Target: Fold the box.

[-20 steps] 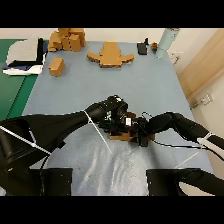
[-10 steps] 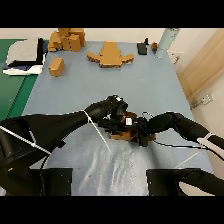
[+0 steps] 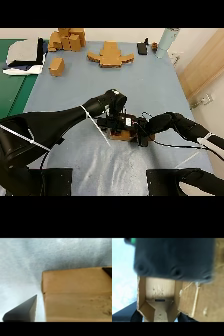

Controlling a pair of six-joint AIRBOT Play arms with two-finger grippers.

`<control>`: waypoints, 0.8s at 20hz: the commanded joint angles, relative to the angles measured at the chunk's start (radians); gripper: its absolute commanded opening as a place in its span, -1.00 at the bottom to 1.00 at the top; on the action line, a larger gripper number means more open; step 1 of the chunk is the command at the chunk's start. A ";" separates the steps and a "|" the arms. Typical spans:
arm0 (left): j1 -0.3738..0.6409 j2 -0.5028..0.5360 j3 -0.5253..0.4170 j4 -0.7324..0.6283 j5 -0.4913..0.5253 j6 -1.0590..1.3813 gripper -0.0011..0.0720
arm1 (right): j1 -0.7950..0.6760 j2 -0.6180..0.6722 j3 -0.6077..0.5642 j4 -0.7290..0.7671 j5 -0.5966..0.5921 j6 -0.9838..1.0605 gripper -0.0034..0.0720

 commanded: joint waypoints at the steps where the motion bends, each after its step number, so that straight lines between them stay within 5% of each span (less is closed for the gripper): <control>1: 0.047 0.000 0.058 -0.037 -0.117 0.027 0.20 | 0.000 0.000 0.001 -0.001 -0.001 0.002 0.43; 9: 0.258 0.000 0.116 -0.334 -0.146 0.157 0.20 | 0.000 0.001 0.001 -0.001 0.000 0.002 0.43; 15: 0.437 0.000 0.116 -0.620 -0.164 0.520 0.17 | 0.000 0.000 0.001 -0.001 -0.001 0.002 0.43; 16: 0.461 0.000 0.115 -0.609 -0.170 0.620 -0.42 | 0.000 0.000 0.001 -0.001 0.000 0.002 0.43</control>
